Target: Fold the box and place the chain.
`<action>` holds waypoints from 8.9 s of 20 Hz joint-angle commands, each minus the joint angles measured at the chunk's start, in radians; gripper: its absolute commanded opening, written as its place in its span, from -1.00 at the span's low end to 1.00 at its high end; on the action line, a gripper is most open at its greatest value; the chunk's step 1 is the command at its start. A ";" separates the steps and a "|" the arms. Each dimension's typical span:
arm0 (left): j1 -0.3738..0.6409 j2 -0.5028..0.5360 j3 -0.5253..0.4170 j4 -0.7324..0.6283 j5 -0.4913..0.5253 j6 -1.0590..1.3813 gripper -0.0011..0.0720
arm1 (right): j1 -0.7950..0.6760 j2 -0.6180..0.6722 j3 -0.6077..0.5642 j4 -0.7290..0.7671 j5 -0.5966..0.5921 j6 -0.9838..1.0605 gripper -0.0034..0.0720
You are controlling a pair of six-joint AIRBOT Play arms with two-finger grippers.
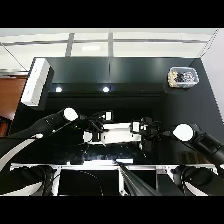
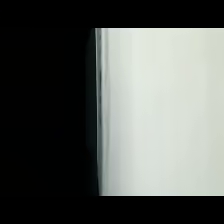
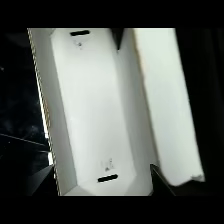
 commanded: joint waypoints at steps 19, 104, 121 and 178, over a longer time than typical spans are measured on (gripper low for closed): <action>-0.001 0.000 -0.001 0.000 0.000 0.000 -0.90 | -0.090 -0.166 0.015 0.243 0.048 -0.299 0.91; 0.048 0.169 -0.001 0.237 -0.018 -0.211 -0.11 | -0.024 -0.250 -0.061 0.238 -0.069 -0.382 0.10; 0.067 0.320 -0.079 -0.210 -0.149 -0.580 -0.90 | -0.024 -0.250 -0.061 0.238 -0.084 -0.382 0.10; -0.097 0.248 -0.182 0.042 0.110 -0.218 -0.53 | -0.024 -0.250 -0.062 0.239 -0.084 -0.382 0.10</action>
